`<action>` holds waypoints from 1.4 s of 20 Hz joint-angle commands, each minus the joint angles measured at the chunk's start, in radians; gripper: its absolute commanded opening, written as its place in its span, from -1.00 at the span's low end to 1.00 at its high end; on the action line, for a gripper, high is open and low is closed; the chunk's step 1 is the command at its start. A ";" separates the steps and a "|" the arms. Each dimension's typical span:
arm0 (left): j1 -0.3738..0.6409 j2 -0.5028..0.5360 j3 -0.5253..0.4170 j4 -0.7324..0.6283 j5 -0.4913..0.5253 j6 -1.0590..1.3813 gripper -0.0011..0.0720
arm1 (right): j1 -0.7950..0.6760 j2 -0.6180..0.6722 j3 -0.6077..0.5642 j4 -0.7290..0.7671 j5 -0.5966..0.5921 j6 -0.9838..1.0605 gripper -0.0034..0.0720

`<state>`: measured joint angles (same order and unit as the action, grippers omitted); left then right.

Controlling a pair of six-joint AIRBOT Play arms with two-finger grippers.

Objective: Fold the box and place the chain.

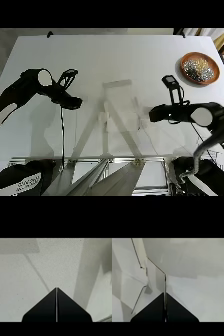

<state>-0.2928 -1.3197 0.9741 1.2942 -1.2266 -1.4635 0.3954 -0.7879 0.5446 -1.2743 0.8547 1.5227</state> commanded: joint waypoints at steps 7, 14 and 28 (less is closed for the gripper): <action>0.000 0.000 0.000 0.000 -0.042 0.148 -0.94 | 0.090 0.021 -0.076 -0.083 -0.122 0.104 -0.89; 0.002 -0.021 0.000 -0.373 -0.019 0.635 0.29 | 0.090 0.021 -0.076 -0.079 -0.124 0.104 -0.89; 0.023 -0.317 0.000 -0.888 0.053 1.128 0.42 | 0.090 0.021 -0.076 -0.076 -0.123 0.104 -0.89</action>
<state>-0.2707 -1.6226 0.9741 0.4122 -1.1992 -0.3752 0.4839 -0.7673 0.4694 -1.3502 0.7319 1.6264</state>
